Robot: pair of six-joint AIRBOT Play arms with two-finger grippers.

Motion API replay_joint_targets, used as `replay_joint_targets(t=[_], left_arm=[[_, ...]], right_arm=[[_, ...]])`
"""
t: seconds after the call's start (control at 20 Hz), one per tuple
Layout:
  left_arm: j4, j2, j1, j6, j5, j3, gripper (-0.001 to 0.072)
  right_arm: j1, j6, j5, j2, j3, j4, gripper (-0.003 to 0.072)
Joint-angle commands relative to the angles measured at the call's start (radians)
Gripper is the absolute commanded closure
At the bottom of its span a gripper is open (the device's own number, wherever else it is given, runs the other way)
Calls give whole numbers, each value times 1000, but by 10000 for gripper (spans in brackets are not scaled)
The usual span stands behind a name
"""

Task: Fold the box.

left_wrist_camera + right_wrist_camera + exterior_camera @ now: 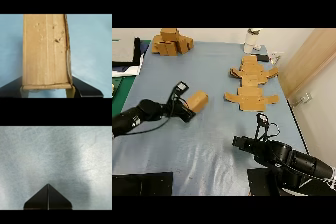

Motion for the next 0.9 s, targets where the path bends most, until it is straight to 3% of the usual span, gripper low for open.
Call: replay_joint_targets(t=[0.0, 0.25, 0.4, 0.65, 0.85], left_arm=[[15, -107, 189, -37, 4, 121, 112], [20, -369, 354, -109, -8, 394, 111], [82, -471, 408, -180, -5, 498, 112], [218, -507, 504, -338, 51, 529, 112], [219, -507, 539, -338, -8, 529, 112]], right_arm=[[-1, 11, 0, 0, 1, -34, 683], [-1, 11, 0, 0, 1, -37, 683], [-1, 11, 0, 0, 1, -43, 682], [-1, 11, 0, 0, 1, -51, 683], [-1, 11, 0, 0, 1, -71, 682]])
